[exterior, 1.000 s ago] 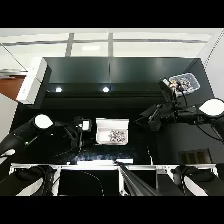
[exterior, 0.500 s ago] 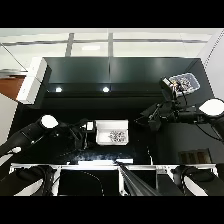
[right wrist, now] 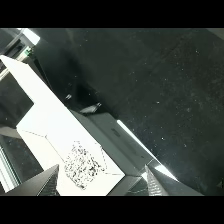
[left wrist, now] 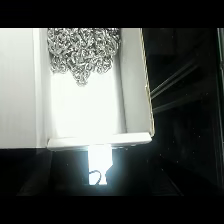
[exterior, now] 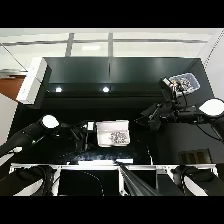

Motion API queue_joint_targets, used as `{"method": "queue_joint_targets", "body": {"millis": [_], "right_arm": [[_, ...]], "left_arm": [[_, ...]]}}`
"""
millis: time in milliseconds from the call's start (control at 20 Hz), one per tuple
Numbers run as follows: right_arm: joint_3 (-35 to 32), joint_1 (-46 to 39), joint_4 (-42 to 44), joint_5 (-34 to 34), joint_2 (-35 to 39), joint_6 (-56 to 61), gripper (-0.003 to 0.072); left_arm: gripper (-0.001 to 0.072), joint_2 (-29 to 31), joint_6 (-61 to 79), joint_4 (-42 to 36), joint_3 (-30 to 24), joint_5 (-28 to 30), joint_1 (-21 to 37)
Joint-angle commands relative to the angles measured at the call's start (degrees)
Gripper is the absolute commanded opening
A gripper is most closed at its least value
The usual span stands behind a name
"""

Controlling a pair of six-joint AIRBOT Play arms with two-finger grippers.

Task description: Fold the box and place the chain.

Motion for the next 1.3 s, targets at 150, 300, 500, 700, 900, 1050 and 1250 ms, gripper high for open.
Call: {"method": "queue_joint_targets", "body": {"millis": [150,300,500,700,900,1050,1250], "right_arm": [[0.0,0.0,0.0,0.0,0.0,-0.1,0.0611],[0.0,0.0,0.0,0.0,0.0,-0.1,0.0611],[0.0,0.0,0.0,0.0,0.0,-0.1,0.0611],[0.0,0.0,0.0,0.0,0.0,-0.1,0.0611],[0.0,0.0,0.0,0.0,0.0,-0.1,0.0611],[0.0,0.0,0.0,-0.3,0.0,-0.1,0.0610],[0.0,0.0,0.0,-1.6,0.0,-0.1,0.0611]], "left_arm": [[0.0708,-0.1,-1.6,-1.3,0.0,0.4,-0.3],[0.0708,-0.2,-1.6,-1.5,-0.1,1.4,-0.3],[0.0708,-1.0,-1.7,-1.5,-0.1,1.7,-2.1],[0.0708,-1.1,-4.8,-1.5,-0.1,4.7,-4.9],[0.0708,-1.2,-6.0,-2.1,-0.1,6.4,-5.3],[0.0706,-1.4,-6.0,-3.7,-0.1,6.7,-5.4],[0.0704,-2.4,-5.6,-5.4,-0.1,7.5,-5.4]]}}
